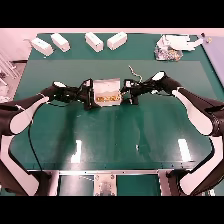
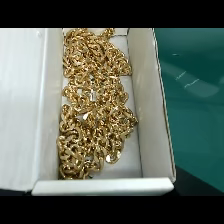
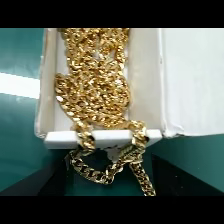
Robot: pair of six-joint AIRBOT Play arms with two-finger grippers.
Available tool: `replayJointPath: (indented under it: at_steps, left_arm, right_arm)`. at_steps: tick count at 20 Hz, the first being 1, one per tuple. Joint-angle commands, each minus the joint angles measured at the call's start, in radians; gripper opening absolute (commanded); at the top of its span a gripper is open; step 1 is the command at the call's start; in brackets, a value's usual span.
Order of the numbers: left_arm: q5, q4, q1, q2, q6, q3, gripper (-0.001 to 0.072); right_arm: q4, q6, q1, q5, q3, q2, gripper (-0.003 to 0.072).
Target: Fold the box and place the chain.
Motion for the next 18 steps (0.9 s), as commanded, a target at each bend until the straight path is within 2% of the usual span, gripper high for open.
replayJointPath:
  at_steps: [1,7,8,10,11,18]
  left_arm:
    - [0.000,0.000,0.001,0.000,0.000,0.001,0.0629]
    - [0.000,0.000,0.001,0.000,0.000,0.001,0.0629]
    - [0.000,0.000,0.001,0.000,0.000,0.001,0.0629]
    - [0.000,0.000,0.001,0.000,0.000,0.001,0.0629]
    - [0.000,0.000,0.001,0.000,0.000,0.001,0.0629]
    - [0.000,0.000,0.001,0.000,0.000,0.001,0.0629]
  right_arm:
    - [0.000,0.034,0.005,-0.008,0.021,-0.022,0.0621]
    - [-0.015,0.085,0.011,-0.006,0.023,-0.041,0.0573]
    - [-0.031,0.092,0.013,-0.006,0.025,-0.045,0.0490]
    - [-0.039,0.101,0.013,-0.009,0.026,-0.052,0.0409]
    - [-0.044,0.107,0.013,-0.010,0.027,-0.054,0.0331]
    - [-0.093,0.173,0.004,-0.028,0.043,-0.054,0.0006]
